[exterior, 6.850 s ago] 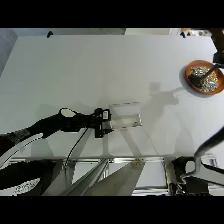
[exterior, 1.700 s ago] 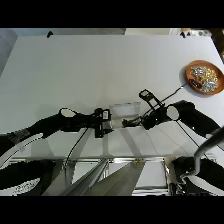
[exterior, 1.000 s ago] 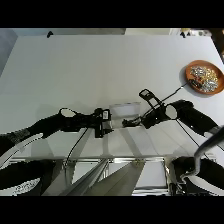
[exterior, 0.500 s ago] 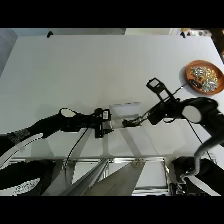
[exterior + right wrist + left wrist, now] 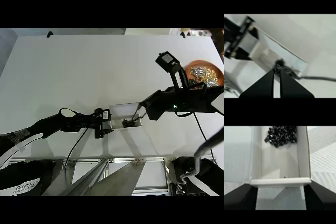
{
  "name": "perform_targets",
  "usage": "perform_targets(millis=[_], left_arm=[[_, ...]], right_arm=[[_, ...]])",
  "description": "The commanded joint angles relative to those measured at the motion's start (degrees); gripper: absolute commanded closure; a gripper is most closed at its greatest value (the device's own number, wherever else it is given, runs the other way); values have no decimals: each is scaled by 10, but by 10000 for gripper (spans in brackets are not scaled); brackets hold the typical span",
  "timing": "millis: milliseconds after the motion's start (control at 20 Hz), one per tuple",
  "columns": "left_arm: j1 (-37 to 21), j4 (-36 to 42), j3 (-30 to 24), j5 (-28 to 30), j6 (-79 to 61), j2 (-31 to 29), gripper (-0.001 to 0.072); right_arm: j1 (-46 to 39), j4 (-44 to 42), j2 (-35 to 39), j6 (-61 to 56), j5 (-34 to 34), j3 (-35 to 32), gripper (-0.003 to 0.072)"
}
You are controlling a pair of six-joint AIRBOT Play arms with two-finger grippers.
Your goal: Fold the box and place the chain.
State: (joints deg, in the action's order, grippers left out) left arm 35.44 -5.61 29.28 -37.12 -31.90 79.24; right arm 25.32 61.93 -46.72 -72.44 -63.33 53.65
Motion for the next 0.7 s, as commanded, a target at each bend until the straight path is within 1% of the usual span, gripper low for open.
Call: perform_targets(millis=[0, 250, 350, 500, 650], left_arm=[[0, 0, 0, 0, 0, 0, 573], [0, 0, 0, 0, 0, 0, 573], [0, 0, 0, 0, 0, 0, 573], [0, 0, 0, 0, 0, 0, 573], [0, 0, 0, 0, 0, 0, 573]], right_arm=[[20, -80, -15, 25, 13, 12, 671], [99, -69, -108, 26, 23, 12, 671], [119, -38, -137, 22, 23, 12, 671], [131, 8, -167, -5, 32, 11, 671], [132, 7, -181, -9, 59, 2, 669]])
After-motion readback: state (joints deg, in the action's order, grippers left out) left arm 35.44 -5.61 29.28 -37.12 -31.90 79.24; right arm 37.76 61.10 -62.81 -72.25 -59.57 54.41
